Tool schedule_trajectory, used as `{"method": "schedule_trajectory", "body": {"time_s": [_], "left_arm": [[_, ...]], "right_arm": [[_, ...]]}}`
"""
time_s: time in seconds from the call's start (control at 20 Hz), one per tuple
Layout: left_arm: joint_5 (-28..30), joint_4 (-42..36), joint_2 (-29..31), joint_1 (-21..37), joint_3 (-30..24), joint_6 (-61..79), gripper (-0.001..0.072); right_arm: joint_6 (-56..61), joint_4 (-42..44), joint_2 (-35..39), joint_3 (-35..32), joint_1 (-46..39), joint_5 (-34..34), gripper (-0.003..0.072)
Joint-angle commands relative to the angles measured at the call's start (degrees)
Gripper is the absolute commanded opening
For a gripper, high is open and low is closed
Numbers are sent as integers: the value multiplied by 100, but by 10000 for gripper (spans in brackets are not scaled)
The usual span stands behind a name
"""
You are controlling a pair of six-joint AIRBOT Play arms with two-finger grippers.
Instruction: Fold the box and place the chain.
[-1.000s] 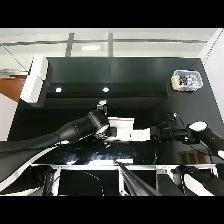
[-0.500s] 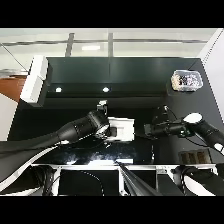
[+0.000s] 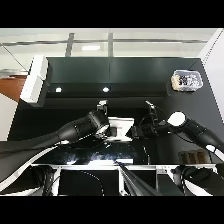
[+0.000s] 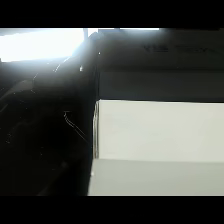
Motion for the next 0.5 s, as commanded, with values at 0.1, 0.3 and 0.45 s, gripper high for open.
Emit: {"method": "schedule_trajectory", "body": {"time_s": [0.1,0.3,0.45], "left_arm": [[0,0,-2,-2,-2,0,28],[0,2,-2,-2,-2,0,27],[0,2,-2,-2,-2,2,27]], "right_arm": [[2020,-1725,-4,439,691,-216,528],[3383,-2800,-7,704,1156,-225,435],[4035,-3121,-46,901,1523,-197,299]]}}
